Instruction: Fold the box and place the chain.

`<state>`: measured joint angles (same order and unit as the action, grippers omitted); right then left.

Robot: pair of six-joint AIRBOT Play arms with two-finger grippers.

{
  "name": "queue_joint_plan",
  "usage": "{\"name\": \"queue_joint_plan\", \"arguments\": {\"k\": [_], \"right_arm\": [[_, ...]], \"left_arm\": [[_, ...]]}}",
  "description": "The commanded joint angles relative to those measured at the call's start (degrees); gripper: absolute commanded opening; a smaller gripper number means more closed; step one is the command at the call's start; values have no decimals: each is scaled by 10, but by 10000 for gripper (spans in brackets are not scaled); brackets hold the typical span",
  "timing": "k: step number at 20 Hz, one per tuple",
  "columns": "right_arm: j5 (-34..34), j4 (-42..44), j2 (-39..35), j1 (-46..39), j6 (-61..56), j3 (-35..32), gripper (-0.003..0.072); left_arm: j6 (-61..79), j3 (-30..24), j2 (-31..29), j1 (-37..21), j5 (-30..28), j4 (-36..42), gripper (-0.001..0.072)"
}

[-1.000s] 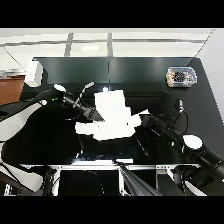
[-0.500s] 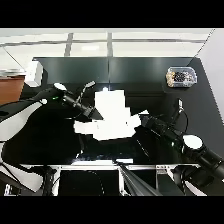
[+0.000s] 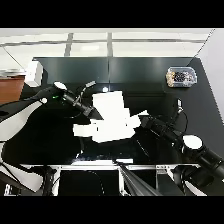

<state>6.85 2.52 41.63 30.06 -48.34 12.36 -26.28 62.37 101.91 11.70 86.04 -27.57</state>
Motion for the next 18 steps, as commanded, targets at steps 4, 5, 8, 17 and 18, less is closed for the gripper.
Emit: {"name": "queue_joint_plan", "arguments": {"k": [4, 5, 8, 17, 18], "right_arm": [[10, -39, 0, 0, 0, 1, 697], [23, -80, 0, -2, 0, 4, 711], [126, -245, 0, -50, -1, 52, 711], [432, -751, 1, -197, -130, 254, 708], [432, -743, 5, -188, -104, 254, 708]], "left_arm": [[7, 18, -2, 0, 16, -18, 26], [-2, 26, -5, 0, 16, -24, 25], [-27, 39, -49, 0, 13, -72, 22], [180, -132, -228, 86, -266, -54, 26], [218, -134, -223, 102, -274, -54, 26]]}}
